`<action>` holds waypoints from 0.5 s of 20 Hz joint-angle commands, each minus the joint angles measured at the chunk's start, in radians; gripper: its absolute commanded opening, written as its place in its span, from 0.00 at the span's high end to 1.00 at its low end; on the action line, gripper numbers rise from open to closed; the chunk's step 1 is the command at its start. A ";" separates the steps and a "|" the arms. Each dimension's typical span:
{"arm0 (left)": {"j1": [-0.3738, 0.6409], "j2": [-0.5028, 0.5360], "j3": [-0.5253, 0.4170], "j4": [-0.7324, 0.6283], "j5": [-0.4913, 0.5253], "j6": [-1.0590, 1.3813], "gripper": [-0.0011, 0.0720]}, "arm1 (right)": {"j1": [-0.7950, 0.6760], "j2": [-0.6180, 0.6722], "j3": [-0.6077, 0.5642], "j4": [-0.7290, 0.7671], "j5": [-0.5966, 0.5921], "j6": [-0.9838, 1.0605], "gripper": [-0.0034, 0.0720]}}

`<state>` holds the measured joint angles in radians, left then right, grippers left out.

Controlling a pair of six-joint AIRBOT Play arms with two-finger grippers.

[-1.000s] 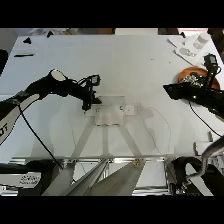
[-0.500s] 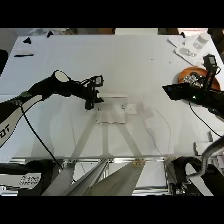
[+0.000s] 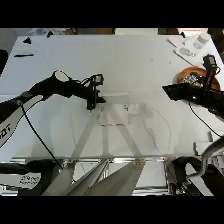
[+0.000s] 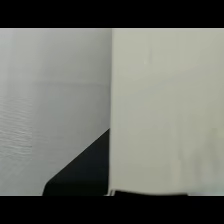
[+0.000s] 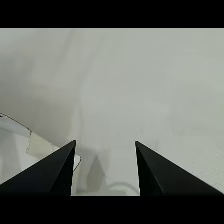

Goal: Fold the box and place the chain.

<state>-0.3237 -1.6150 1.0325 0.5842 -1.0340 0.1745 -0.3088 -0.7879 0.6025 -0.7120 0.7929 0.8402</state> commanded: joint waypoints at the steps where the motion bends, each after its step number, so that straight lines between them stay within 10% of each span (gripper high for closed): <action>1: 0.000 -0.024 0.001 0.009 -0.019 0.001 0.98 | -0.001 -0.001 0.000 0.000 0.001 0.000 0.42; 10: 0.000 -0.029 0.001 0.091 -0.009 0.001 0.98 | -0.001 -0.001 0.000 0.000 0.009 0.000 0.42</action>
<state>-0.3244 -1.6432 1.0325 0.6460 -1.0451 0.1757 -0.3088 -0.7879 0.6025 -0.7120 0.7963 0.8406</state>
